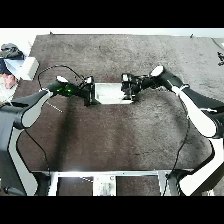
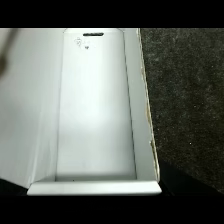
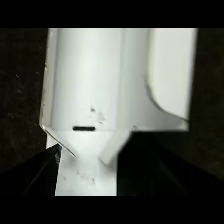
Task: Fold the box and place the chain.
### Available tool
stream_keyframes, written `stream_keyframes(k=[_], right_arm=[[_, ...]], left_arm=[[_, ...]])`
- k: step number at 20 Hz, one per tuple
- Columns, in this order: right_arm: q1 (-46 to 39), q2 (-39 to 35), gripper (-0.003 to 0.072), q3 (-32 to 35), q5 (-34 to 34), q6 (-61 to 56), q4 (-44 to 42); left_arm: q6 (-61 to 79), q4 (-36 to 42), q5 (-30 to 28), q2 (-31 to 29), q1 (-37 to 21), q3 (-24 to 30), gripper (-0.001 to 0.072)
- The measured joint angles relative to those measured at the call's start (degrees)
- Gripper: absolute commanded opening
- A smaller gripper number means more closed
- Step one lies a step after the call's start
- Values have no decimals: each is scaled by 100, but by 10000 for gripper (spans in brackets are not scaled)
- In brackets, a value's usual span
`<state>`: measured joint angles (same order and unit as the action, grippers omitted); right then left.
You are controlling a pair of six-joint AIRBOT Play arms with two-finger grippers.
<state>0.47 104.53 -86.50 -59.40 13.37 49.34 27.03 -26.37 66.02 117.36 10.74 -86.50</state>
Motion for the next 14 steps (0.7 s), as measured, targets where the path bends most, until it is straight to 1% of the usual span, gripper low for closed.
stream_keyframes(k=[1,2,3,4,6,7,8,11,12,14], right_arm=[[-37,-101,660,0,9,-76,39],[-81,-205,570,0,9,-203,57],[-116,-289,319,0,4,-361,66],[-142,-356,246,0,-83,-531,63],[-155,-437,244,0,-442,-750,37],[-149,-459,147,0,-651,-820,-9],[-138,-476,-16,2,-841,-872,-87],[-79,-505,-13,4,-1021,-957,-603],[-48,-505,-13,4,-990,-979,-754],[2,-472,-13,7,-710,-994,-1001]], left_arm=[[0,0,0,0,0,0,534],[0,0,0,0,0,0,534],[0,0,0,0,0,0,534],[0,0,0,0,0,-2,534],[0,0,0,0,0,0,534],[0,0,0,0,0,0,534],[0,0,0,0,0,0,534],[0,2,0,0,0,0,534],[0,2,2,0,0,-2,534],[0,2,0,0,0,0,534]])
